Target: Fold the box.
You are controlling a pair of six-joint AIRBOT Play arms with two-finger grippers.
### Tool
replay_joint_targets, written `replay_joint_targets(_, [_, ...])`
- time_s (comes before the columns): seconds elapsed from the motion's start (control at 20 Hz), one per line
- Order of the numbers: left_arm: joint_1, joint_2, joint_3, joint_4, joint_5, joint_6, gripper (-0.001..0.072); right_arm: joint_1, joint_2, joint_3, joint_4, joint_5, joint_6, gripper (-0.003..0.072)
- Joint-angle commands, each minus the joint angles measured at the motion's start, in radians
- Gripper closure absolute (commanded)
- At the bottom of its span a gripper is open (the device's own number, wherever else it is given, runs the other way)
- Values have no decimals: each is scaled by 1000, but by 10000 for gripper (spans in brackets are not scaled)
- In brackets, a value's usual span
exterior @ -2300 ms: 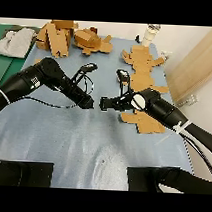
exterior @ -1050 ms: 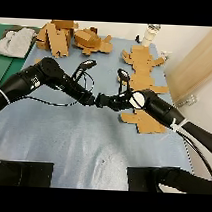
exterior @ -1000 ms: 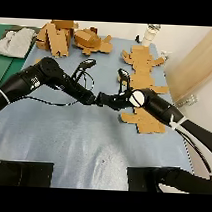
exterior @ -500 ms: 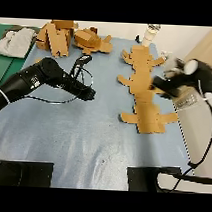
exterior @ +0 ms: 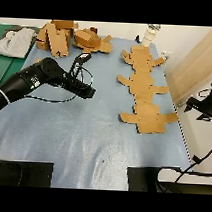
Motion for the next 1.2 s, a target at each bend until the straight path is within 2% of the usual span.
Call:
replay_joint_targets(0.0, [0, 0, 0, -10, 6, -3, 694, -66, -63, -2, 126, 16, -221, -4])
replay_joint_targets(0.5, [0, 0, 0, -63, -41, -3, 692, -67, -202, -2, 375, 21, -461, -3])
replay_joint_targets(0.55, [0, 0, 0, -66, -49, -4, 528, -66, -220, -2, 415, 29, -465, -3])
replay_joint_targets(0.6, [0, 0, 0, -72, -60, -16, 256, -63, -233, -2, 440, 42, -474, -2])
replay_joint_targets(0.65, [0, 0, 0, -86, -75, -39, 235, -56, -239, -2, 449, 57, -480, 54])
replay_joint_targets(0.7, [0, 0, 0, -89, -82, -39, 243, -50, -241, -2, 447, 66, -484, 219])
replay_joint_targets(0.75, [0, 0, 0, -89, -82, -39, 242, -46, -241, -2, 452, 85, -485, 261])
replay_joint_targets(0.9, [0, 0, 0, -90, -78, -39, 242, -39, -241, -2, 465, 203, -475, 282])
replay_joint_targets(0.95, [0, 0, 0, -91, -79, -39, 242, -34, -241, -2, 480, 252, -457, 444])
replay_joint_targets(1.0, [1, 0, 0, -100, -80, -39, 242, -29, -240, -5, 507, 296, -452, 556])
replay_joint_targets(1.1, [2, 0, 0, -111, -77, -31, 243, -9, -225, -28, 610, 347, -449, 672])
replay_joint_targets(1.15, [3, 0, 0, -105, -73, -27, 243, 7, -213, -43, 686, 375, -446, 680])
